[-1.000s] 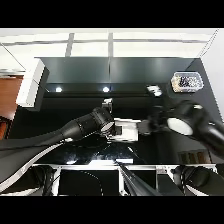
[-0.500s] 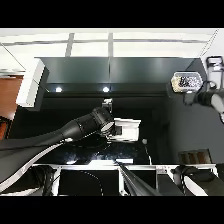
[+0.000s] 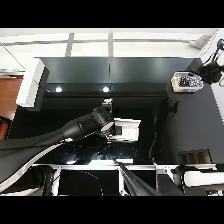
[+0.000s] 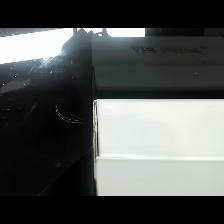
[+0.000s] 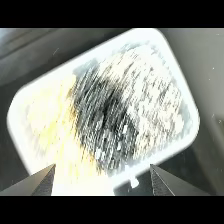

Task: Fold the box and place the chain.

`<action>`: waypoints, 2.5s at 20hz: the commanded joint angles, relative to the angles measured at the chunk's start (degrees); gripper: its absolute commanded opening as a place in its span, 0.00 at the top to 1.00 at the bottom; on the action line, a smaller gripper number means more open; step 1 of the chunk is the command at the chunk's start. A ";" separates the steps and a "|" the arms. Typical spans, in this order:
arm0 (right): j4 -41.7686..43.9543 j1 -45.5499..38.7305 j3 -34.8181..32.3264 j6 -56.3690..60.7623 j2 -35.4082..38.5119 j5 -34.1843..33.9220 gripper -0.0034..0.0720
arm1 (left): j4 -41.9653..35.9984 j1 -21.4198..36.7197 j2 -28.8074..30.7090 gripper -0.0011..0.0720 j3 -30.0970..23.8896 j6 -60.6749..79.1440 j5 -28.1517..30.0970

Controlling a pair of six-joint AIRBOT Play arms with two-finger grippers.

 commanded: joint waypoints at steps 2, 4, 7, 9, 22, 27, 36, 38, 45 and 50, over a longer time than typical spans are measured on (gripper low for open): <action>-3.87 -0.92 14.05 14.27 -13.35 7.85 0.00 | 0.02 0.02 0.02 0.95 0.04 0.00 0.00; -3.80 -1.36 14.21 17.49 -15.04 6.93 0.00 | 0.02 0.02 0.02 0.95 0.04 0.02 0.00; -3.89 -2.14 14.21 17.49 -16.57 6.71 0.00 | 0.02 0.02 0.02 0.95 0.04 0.02 -0.22; -3.96 -2.80 14.21 17.86 -17.07 5.88 0.00 | 0.02 0.02 0.02 0.95 0.04 0.02 -0.26; 0.04 -3.23 14.58 10.69 -19.08 2.23 0.94 | 0.02 0.02 0.00 0.95 0.02 0.02 -0.31; -0.48 -3.26 14.58 -2.34 -11.08 5.75 0.95 | 0.02 0.02 0.00 0.95 0.02 0.02 -0.28; 15.65 -5.42 13.33 -24.52 12.68 16.35 0.95 | -0.04 0.02 0.02 0.95 0.04 0.00 -0.52; 22.14 -6.88 11.23 -26.34 17.92 16.11 0.95 | -0.02 0.02 0.02 0.95 0.04 0.00 -0.37; 35.32 -7.41 -1.88 -29.62 36.22 14.69 0.95 | -0.02 0.02 0.00 0.95 0.04 0.00 -0.28; 35.43 2.19 -7.93 -29.62 45.88 19.65 0.95 | -0.02 0.02 0.00 0.95 0.04 0.00 -0.22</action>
